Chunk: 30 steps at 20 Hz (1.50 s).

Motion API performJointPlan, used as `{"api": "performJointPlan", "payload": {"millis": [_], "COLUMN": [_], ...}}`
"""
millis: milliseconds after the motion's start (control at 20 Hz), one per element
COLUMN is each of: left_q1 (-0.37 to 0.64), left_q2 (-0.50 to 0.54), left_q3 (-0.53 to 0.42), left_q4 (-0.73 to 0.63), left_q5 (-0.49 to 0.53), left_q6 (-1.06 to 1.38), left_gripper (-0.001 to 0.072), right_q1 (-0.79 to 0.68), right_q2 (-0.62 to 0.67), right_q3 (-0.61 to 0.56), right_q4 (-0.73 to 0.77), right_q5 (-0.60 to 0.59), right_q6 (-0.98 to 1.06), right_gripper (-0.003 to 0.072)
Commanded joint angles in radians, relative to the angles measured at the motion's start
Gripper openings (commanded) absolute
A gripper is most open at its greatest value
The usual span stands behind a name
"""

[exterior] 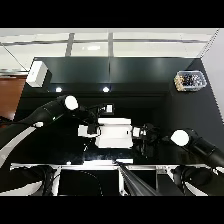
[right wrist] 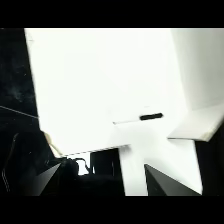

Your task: Fold the box and place the chain.

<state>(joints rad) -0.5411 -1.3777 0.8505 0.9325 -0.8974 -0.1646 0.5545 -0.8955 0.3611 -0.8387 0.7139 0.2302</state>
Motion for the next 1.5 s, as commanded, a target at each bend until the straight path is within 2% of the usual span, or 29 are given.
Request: {"api": "performJointPlan", "payload": {"millis": [0, 500, 750, 900, 1100, 1450], "left_q1": [0.000, -0.002, -0.002, -0.002, -0.002, -0.002], "left_q2": [-0.001, -0.019, -0.020, -0.020, -0.020, -0.020], "left_q3": [0.000, 0.000, 0.000, 0.000, 0.000, 0.000], "left_q4": [-0.002, -0.009, -0.010, -0.009, -0.010, -0.010], "left_q5": [-0.002, -0.003, -0.004, -0.004, -0.004, -0.004], "left_q6": [0.000, 0.000, 0.000, 0.000, 0.000, 0.000], "left_gripper": [0.0023, 0.0023, 0.0023, 0.0023, 0.0023, 0.0023], "right_q1": [0.061, 0.077, 0.078, 0.078, 0.077, 0.077], "right_q2": [-0.050, -0.051, -0.053, -0.053, -0.052, -0.052], "right_q3": [0.000, 0.000, 0.000, 0.000, 0.013, 0.040], "right_q4": [0.001, 0.001, 0.083, 0.083, 0.105, 0.105], "right_q5": [-0.064, -0.086, -0.120, -0.150, -0.079, -0.079], "right_q6": [-0.034, -0.034, -0.034, -0.033, -0.032, -0.005], "right_gripper": [0.0610, 0.0610, 0.0610, 0.0610, 0.0610, 0.0610]}}
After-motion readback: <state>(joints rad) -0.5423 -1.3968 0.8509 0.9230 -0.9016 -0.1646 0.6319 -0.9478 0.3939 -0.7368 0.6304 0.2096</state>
